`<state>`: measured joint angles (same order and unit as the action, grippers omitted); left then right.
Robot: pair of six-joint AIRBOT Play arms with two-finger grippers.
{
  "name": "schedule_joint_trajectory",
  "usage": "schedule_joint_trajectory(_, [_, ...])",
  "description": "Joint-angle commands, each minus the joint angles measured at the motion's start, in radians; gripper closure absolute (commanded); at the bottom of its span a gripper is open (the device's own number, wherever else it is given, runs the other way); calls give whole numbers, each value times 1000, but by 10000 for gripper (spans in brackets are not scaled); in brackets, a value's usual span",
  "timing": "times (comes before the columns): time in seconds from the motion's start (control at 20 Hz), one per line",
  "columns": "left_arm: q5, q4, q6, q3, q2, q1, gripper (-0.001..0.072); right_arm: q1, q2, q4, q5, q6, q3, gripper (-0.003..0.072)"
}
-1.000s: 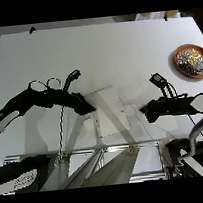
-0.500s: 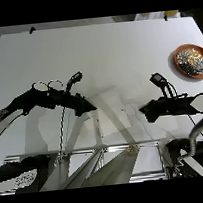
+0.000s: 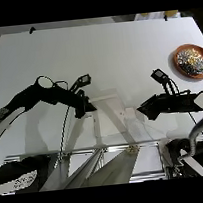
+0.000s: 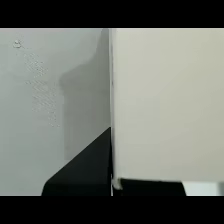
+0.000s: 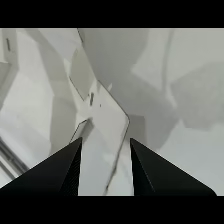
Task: Fold the box and place the chain.
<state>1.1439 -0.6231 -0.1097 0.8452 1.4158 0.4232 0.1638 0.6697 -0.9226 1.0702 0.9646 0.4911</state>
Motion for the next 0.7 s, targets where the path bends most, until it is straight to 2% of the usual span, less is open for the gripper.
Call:
schedule_joint_trajectory(0.0, [-151, -99, 71, 30, -1, 92, 708, 1, -1, -15, 30, 0, 53, 347])
schedule_joint_trajectory(0.2, [-212, -37, 163, 29, 14, 117, 708, 1, -2, -28, 51, 0, 56, 347])
schedule_joint_trajectory(0.65, [-329, -21, 166, 29, 38, 117, 707, 1, -2, -83, 59, -5, 55, 349])
